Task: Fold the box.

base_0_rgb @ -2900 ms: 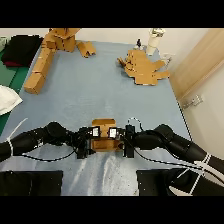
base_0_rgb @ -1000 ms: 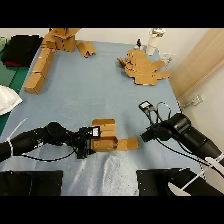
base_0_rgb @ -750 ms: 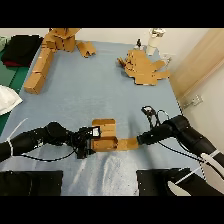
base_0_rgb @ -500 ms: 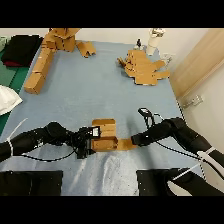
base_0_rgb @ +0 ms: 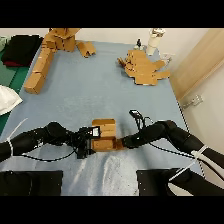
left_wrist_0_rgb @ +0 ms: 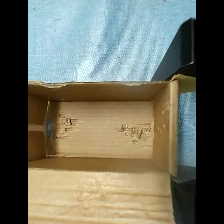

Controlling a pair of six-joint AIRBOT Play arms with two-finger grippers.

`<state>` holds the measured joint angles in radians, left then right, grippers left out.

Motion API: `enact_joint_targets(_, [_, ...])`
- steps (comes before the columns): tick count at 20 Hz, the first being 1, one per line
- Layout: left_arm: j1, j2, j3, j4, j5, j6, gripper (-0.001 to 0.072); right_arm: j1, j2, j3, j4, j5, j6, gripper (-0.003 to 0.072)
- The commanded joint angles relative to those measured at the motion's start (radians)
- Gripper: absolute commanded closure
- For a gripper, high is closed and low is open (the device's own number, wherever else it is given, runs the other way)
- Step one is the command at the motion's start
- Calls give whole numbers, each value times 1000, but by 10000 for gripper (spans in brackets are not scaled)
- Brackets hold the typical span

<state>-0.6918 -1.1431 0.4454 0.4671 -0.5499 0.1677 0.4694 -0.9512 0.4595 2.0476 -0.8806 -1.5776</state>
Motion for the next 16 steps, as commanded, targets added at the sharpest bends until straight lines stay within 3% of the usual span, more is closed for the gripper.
enact_joint_targets(1, [0,0,0,0,0,0,204,26,25,12,19,13,13,683])
enact_joint_targets(4, [0,0,0,0,0,0,204,25,63,42,-2,-2,53,674])
enact_joint_targets(6, [0,0,0,0,0,0,204,25,69,61,-1,-19,79,402])
enact_joint_targets(14, [0,0,0,0,0,0,204,26,69,115,29,-56,103,382])
enact_joint_targets(16, [0,0,0,0,0,0,204,39,60,115,31,-61,103,230])
